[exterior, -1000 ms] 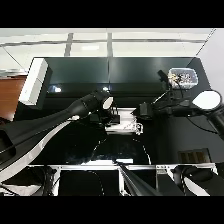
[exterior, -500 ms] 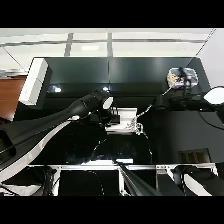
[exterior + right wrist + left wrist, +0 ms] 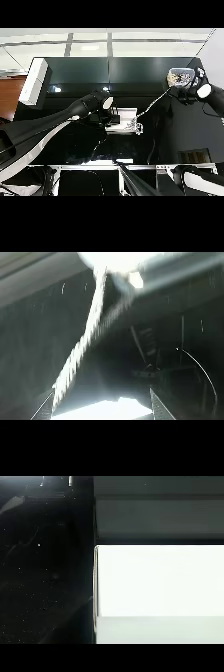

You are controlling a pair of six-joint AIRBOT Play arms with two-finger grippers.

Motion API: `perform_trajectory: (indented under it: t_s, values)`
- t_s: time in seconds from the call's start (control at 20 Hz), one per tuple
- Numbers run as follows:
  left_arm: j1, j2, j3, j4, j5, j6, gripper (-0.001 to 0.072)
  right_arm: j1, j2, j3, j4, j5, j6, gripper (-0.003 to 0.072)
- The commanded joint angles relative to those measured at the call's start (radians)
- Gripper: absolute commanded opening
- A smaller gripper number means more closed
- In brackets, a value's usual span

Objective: Fold the box and place the chain.

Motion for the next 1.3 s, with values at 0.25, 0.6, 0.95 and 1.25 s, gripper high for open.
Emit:
perform_trajectory:
  t_s: [0.25,0.6,0.95,1.25]
  values:
    - [0.000,-0.001,0.000,0.000,-0.005,0.000,0.0033,-0.008,-0.290,0.264,0.108,0.024,0.042,0.0696]
    - [0.000,-0.001,0.000,-0.003,-0.005,0.000,0.0033,-0.004,-0.233,0.266,0.103,0.132,0.029,0.0013]
    - [0.000,-0.001,0.000,-0.002,0.000,0.000,0.0033,0.000,0.251,0.266,-0.068,0.521,-0.158,0.0014]
    - [0.000,-0.001,0.000,-0.003,0.002,0.000,0.0033,0.000,0.613,0.266,0.159,0.666,-0.149,0.0014]
